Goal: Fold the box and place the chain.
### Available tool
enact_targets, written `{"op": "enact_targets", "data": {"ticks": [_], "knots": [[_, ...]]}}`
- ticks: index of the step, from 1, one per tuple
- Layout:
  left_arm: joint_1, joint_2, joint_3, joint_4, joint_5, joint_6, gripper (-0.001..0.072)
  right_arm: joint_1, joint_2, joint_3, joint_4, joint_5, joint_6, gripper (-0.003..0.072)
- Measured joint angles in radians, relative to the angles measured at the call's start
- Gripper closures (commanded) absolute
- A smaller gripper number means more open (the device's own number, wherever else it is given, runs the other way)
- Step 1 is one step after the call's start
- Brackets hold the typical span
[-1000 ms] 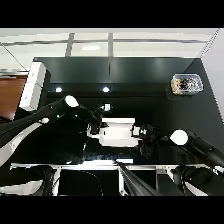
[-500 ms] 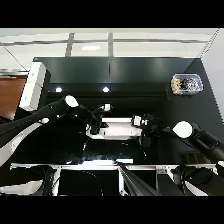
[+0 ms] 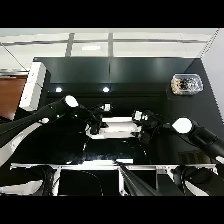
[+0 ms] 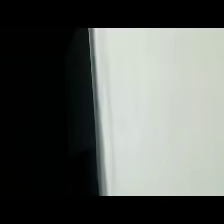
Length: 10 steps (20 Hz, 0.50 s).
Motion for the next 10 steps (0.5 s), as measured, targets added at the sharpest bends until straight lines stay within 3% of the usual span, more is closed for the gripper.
{"op": "enact_targets", "data": {"ticks": [10], "knots": [[0.000, 0.000, 0.000, 0.000, -0.003, 0.003, 0.0681, -0.002, -0.110, -0.039, 0.127, 0.058, -0.253, 0.0050]]}}
